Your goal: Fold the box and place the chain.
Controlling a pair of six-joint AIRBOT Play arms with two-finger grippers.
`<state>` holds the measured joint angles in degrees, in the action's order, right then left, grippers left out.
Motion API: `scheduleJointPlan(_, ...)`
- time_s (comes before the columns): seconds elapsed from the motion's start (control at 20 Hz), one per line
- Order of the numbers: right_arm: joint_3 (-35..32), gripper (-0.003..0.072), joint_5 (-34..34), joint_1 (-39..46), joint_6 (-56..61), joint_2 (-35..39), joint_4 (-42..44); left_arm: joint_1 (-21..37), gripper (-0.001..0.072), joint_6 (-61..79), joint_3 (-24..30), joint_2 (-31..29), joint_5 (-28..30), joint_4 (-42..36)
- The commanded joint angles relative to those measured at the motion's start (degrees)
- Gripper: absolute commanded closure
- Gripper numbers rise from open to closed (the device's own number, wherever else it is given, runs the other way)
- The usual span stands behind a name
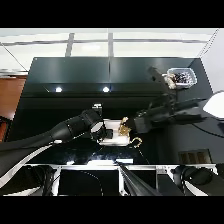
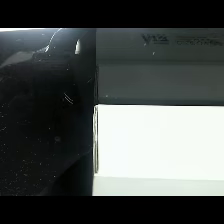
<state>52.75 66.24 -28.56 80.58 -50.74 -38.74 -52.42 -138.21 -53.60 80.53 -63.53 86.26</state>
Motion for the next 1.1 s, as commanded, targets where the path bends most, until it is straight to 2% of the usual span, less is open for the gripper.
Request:
scheduleJointPlan(0.0,-1.95,0.0672,-4.52,-1.81,1.09,-2.89,-3.61,0.02,0.0682,0.02,-0.04,0.02,0.00,0.04)
scheduleJointPlan(0.1,-3.63,0.0672,-5.95,-1.86,3.82,-3.04,-8.57,0.02,0.0682,0.00,-0.04,0.02,0.00,0.02)
scheduleJointPlan(0.25,-7.10,0.0672,-9.38,-3.15,3.87,-3.13,-7.08,0.02,0.0683,0.02,-0.04,0.02,-0.02,0.04)
scheduleJointPlan(0.4,-7.89,0.0653,-11.80,-5.60,4.17,-3.87,-7.19,0.02,0.0682,-0.02,-0.04,0.02,0.04,-0.04)
scheduleJointPlan(0.45,-7.87,0.0453,-12.07,-5.55,4.87,-3.82,-7.26,0.02,0.0683,0.00,-0.04,0.02,0.02,-0.24)
scheduleJointPlan(0.5,-7.56,0.0349,-11.06,-4.61,5.35,-3.72,-7.43,0.02,0.0683,0.00,-0.04,0.02,-0.02,-0.24)
scheduleJointPlan(0.65,-5.27,0.0352,-2.45,2.47,3.96,-1.64,-12.90,0.02,0.0683,0.00,-0.04,0.02,-0.20,-0.26)
scheduleJointPlan(0.75,-5.86,0.0353,0.00,8.66,2.16,2.47,-22.97,0.02,0.0682,0.00,-0.04,0.02,-0.22,-0.26)
scheduleJointPlan(0.85,-9.62,0.0353,-3.32,12.41,-1.60,6.23,-32.24,0.02,0.0682,0.00,-0.04,0.02,-0.20,-0.26)
scheduleJointPlan(0.9,-12.94,0.0354,-7.61,13.55,-4.07,7.54,-33.29,0.02,0.0682,0.00,-0.04,0.02,-0.09,-0.24)
scheduleJointPlan(1.05,-21.92,0.0353,-18.60,13.07,-8.55,7.58,-28.55,0.02,0.0683,0.00,-0.04,0.02,0.02,-0.20)
